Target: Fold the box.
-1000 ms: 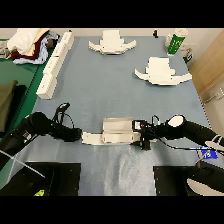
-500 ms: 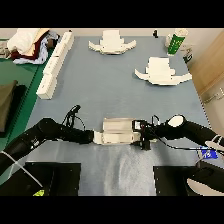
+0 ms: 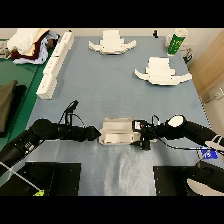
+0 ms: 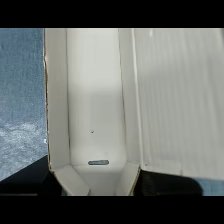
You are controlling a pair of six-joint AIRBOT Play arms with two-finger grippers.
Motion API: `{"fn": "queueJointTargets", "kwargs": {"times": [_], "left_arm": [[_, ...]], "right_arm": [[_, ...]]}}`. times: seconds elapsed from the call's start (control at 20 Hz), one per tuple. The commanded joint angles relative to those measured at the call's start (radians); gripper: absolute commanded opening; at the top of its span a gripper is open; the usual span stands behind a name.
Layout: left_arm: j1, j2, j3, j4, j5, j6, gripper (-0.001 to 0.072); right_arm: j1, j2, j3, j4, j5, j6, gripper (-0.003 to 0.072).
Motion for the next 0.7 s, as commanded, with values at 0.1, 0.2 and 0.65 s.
{"fn": "queueJointTargets", "kwargs": {"times": [0.1, 0.2, 0.65], "left_arm": [[-0.007, -0.012, -0.006, -0.064, 0.072, 0.010, 0.0463], [-0.035, -0.049, 0.027, -0.046, 0.031, 0.033, 0.0461], [-0.313, -0.233, 0.264, 0.496, 0.007, -0.595, 0.0392]], "right_arm": [[0.000, 0.001, 0.000, 0.000, 0.000, 0.000, 0.0442], [0.000, 0.001, 0.000, 0.000, 0.000, 0.000, 0.0442], [0.000, 0.001, 0.000, 0.000, 0.000, 0.000, 0.0442]]}}
